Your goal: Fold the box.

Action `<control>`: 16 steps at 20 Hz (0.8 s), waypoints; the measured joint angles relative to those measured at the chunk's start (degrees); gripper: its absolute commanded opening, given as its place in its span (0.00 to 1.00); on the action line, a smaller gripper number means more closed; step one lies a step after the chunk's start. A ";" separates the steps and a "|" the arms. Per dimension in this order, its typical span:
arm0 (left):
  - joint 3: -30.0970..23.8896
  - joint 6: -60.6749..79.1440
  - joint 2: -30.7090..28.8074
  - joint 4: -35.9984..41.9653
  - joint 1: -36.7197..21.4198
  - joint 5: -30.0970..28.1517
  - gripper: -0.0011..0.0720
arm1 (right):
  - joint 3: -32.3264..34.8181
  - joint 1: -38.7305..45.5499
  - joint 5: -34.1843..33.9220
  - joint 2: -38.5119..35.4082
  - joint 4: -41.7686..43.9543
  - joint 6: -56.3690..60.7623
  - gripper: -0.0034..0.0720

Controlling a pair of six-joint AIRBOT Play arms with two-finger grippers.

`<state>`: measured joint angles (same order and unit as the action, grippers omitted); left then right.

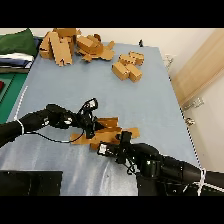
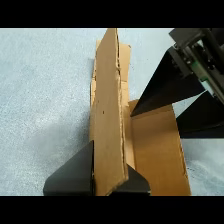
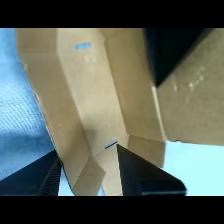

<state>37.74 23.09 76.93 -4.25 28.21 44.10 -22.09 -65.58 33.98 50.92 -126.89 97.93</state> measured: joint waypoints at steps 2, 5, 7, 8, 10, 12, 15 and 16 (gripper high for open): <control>0.00 -0.02 0.02 0.00 0.00 0.02 0.04 | 0.11 1.92 -1.09 -0.44 1.11 -1.86 0.75; 0.00 -0.02 0.00 0.02 0.00 0.02 0.04 | 0.68 5.73 -4.48 -1.46 5.51 -6.73 0.75; 0.00 -0.02 0.02 0.02 0.00 0.00 0.04 | 0.90 8.52 -5.75 -2.16 10.23 -12.15 0.75; 0.02 -0.02 0.02 0.02 0.00 -0.02 0.04 | 0.94 9.84 -6.32 -2.47 12.68 -15.04 0.75; 0.00 -0.02 0.02 0.02 0.00 0.02 0.04 | 1.03 12.37 -7.19 -3.17 17.64 -21.00 0.75; 0.00 -0.02 0.00 0.02 0.00 0.00 0.04 | 1.05 14.56 -7.74 -3.96 22.29 -26.58 0.75; 0.00 -0.02 0.02 0.02 0.00 -0.02 0.04 | 1.05 17.68 -8.15 -4.83 27.93 -33.55 0.75; 0.00 -0.02 0.02 0.02 0.00 -0.02 0.04 | 1.07 18.47 -8.33 -4.98 29.70 -35.82 0.75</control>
